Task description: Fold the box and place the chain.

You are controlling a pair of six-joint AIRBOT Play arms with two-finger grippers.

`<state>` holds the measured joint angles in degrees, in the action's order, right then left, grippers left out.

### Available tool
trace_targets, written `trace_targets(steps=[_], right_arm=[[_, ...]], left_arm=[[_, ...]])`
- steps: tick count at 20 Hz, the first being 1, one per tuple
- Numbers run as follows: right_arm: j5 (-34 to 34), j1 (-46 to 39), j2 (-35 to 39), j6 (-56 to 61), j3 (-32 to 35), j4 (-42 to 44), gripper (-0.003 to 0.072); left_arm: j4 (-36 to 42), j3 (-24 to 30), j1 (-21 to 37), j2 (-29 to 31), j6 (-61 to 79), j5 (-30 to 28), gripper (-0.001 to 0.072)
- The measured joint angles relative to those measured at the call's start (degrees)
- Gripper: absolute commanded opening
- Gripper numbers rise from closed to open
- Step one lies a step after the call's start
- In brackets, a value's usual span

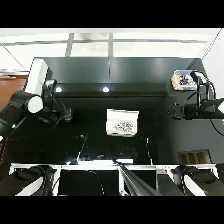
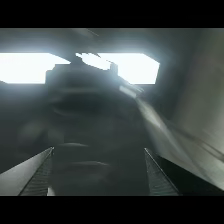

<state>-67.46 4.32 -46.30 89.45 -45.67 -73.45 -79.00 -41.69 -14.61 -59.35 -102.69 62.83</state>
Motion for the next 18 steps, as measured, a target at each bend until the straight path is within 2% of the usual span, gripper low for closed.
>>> trace_targets(steps=[2,3,4,6,8,11,14,18], right_arm=[[0.2,0.0,0.0,0.2,0.2,0.3,0.0284],[0.3,0.0,0.0,0.2,0.3,0.5,0.0284],[0.6,0.0,0.0,0.2,0.3,0.6,0.0284],[0.8,0.0,0.0,0.4,0.3,0.8,0.0284],[0.9,0.0,0.0,0.4,0.4,0.9,0.0283],[1.2,0.0,0.0,0.7,0.4,1.0,0.0284],[1.7,0.0,0.0,0.9,0.4,1.1,0.0283],[2.0,0.0,0.0,1.1,0.4,1.3,0.0283]], left_arm=[[15.0,3.2,2.8,-1.7,16.6,-0.7,0.0651],[21.6,4.1,3.1,-3.0,26.2,-0.7,0.0679],[26.4,4.8,2.9,-4.2,35.0,-0.7,0.0720],[33.2,5.7,1.1,-6.1,54.6,-0.9,0.0720],[36.5,6.1,-1.5,-7.2,72.9,-1.6,0.0720],[37.2,6.4,-5.6,-8.5,93.2,-7.0,0.0720],[38.9,5.4,-7.6,-11.6,104.8,-11.1,0.0720],[41.2,2.5,-8.5,-16.8,112.6,-12.2,0.0720]])
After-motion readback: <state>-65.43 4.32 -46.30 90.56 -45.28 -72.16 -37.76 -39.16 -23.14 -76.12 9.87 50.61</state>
